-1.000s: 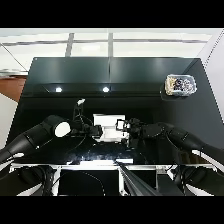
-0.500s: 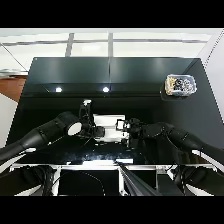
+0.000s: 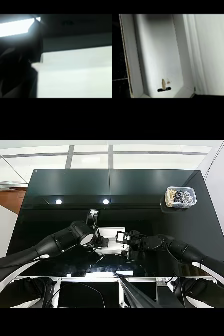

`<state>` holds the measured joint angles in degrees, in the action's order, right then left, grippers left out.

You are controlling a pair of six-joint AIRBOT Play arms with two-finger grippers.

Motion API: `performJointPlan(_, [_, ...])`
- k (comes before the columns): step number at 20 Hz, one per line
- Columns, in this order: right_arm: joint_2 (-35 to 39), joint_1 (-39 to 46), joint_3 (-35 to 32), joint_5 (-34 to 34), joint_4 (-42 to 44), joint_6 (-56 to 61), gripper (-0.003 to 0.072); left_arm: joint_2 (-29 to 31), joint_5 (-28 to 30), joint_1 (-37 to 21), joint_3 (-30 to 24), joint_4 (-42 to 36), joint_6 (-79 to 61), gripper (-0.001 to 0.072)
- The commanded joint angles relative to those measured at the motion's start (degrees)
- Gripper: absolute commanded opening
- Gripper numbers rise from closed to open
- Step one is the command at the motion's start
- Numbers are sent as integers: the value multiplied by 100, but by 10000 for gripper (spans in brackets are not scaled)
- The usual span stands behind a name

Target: Fold the box and place the chain.

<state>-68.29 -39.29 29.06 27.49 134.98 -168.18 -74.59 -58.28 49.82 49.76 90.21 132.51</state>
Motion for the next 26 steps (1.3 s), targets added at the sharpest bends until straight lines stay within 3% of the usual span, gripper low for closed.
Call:
performJointPlan(1, [0,0,-2,17,0,2,395,-79,-247,22,133,63,63,304])
performJointPlan(6, [0,0,-2,20,0,2,395,-81,-306,87,131,85,129,233])
performJointPlan(26, [0,0,-2,20,0,0,395,-299,-162,98,133,83,365,233])
